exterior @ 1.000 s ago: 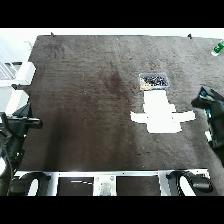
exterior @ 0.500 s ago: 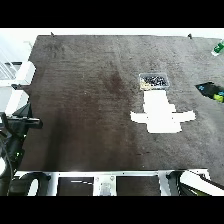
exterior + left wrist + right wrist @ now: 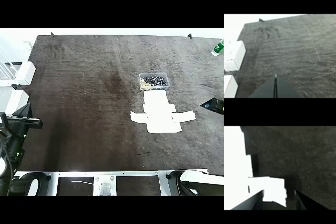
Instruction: Fold the box and place the chain.
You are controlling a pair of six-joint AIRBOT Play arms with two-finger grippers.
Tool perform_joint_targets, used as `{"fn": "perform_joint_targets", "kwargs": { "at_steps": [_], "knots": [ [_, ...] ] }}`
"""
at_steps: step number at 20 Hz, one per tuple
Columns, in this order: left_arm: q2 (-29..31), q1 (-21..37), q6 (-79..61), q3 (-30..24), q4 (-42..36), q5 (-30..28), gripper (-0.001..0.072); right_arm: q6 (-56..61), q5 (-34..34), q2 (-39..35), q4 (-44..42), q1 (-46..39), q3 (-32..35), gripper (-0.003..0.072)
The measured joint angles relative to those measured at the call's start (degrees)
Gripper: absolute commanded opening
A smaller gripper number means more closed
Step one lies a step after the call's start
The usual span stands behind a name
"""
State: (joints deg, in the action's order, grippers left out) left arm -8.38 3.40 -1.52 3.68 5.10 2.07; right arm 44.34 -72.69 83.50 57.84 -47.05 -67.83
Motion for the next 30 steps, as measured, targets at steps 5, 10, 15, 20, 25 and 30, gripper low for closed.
{"fn": "perform_joint_targets", "kwargs": {
  "at_steps": [5,10,15,20,25,30],
  "knots": [
    [0.0,0.0,0.0,0.0,0.0,0.0,0.0021,-1.1,-4.6,8.8,1.4,1.0,-4.8,0.0505],
    [0.0,0.0,0.0,0.0,0.0,0.0,0.0021,-2.5,-9.6,14.7,2.2,3.3,-6.3,0.0503],
    [0.0,0.0,0.0,0.0,0.0,0.0,0.0021,-3.1,-13.9,17.7,2.2,6.6,-6.0,0.0385],
    [0.0,0.0,0.0,0.0,0.0,0.0,0.0021,-5.1,-15.9,18.3,0.0,8.7,-4.7,0.0011],
    [0.0,0.0,0.0,0.0,0.0,0.0,0.0021,-6.2,-17.7,16.1,-6.5,9.7,-0.9,0.0008],
    [0.0,0.0,0.0,0.0,0.0,0.0,0.0021,-6.7,-14.5,7.1,-16.0,15.8,11.6,0.0008]
  ]
}}
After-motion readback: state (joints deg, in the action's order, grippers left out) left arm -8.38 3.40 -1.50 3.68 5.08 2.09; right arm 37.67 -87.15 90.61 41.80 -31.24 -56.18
